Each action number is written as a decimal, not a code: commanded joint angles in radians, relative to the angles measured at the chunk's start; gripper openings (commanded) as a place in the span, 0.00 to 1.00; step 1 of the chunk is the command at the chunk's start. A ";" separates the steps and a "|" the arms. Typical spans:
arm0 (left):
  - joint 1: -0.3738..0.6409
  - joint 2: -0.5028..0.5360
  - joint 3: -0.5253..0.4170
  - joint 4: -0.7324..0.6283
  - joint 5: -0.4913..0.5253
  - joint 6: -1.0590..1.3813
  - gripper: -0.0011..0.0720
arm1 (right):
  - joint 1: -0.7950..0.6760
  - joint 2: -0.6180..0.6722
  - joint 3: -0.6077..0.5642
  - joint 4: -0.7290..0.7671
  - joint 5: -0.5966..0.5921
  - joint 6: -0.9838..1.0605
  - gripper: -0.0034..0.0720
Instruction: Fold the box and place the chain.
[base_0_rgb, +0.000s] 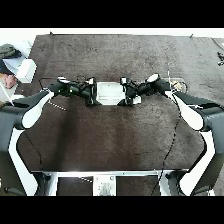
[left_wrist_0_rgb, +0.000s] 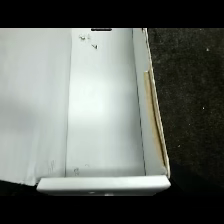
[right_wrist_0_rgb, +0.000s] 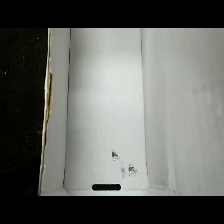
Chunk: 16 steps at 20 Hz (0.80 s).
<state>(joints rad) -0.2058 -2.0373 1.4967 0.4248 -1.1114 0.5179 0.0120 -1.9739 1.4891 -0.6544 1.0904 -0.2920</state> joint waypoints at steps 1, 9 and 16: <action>0.001 -0.005 0.001 -0.009 -0.002 0.015 0.97 | 0.001 0.000 0.000 0.000 0.001 0.000 0.45; 0.001 -0.013 0.001 -0.023 -0.008 0.015 0.91 | 0.001 0.000 0.000 0.000 0.001 0.000 0.45; 0.001 -0.013 0.001 -0.028 -0.009 0.014 0.43 | 0.001 0.000 0.000 0.000 0.001 0.000 0.45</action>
<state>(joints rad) -0.2058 -2.0495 1.4967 0.4007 -1.1217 0.5335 0.0116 -1.9739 1.4891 -0.6544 1.0904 -0.2916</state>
